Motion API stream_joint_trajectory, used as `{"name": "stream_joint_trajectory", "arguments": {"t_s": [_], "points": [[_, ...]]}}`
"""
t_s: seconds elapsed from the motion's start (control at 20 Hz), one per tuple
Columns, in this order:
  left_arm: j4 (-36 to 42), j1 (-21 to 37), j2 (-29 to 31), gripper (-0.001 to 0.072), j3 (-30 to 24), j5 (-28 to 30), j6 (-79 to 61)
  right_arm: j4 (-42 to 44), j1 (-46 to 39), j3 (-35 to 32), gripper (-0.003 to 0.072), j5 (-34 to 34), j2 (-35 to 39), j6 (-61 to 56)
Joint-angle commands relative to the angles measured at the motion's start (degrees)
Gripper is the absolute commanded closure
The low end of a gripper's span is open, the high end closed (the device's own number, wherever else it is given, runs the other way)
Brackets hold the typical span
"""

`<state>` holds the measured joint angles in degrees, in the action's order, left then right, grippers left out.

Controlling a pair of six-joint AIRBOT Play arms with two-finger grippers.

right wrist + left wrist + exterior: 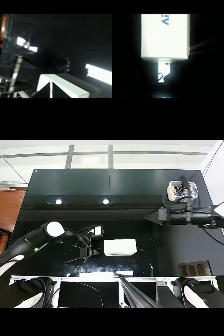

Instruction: Fold the box and place the chain.

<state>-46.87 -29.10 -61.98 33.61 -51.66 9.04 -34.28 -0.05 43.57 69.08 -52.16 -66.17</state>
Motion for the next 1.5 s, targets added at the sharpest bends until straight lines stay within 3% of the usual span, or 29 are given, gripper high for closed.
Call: {"name": "stream_joint_trajectory", "arguments": {"t_s": [0.0, 0.15, 0.45, 0.65, 0.85, 1.45], "points": [[-2.9, 0.1, 7.9, -0.0006, 0.7, -2.5, 6.9, -2.3, -4.7, 0.3, 0.0646, 1.1, 1.4, 0.0], [3.6, -0.6, 5.8, -0.0004, 3.9, -1.0, 8.6, -3.3, -4.7, 0.3, 0.0646, 0.5, 1.4, 0.0], [3.5, -7.8, -5.6, -0.0004, 11.9, 3.0, 9.2, -3.7, -4.7, 0.3, 0.0646, 0.3, 1.4, 0.0], [3.5, -12.7, -9.7, -0.0003, 12.2, 5.4, 10.3, -4.4, -4.7, 0.3, 0.0647, 0.1, 1.4, 0.0], [4.3, -14.3, -10.5, -0.0004, 12.3, 9.8, 10.3, -5.2, -4.7, 0.3, 0.0647, -0.3, 1.4, 0.0], [4.1, -15.5, -11.6, -0.0003, 12.3, 9.2, 10.9, -5.4, -4.7, 0.3, 0.0646, -0.3, 1.3, 0.0]]}}
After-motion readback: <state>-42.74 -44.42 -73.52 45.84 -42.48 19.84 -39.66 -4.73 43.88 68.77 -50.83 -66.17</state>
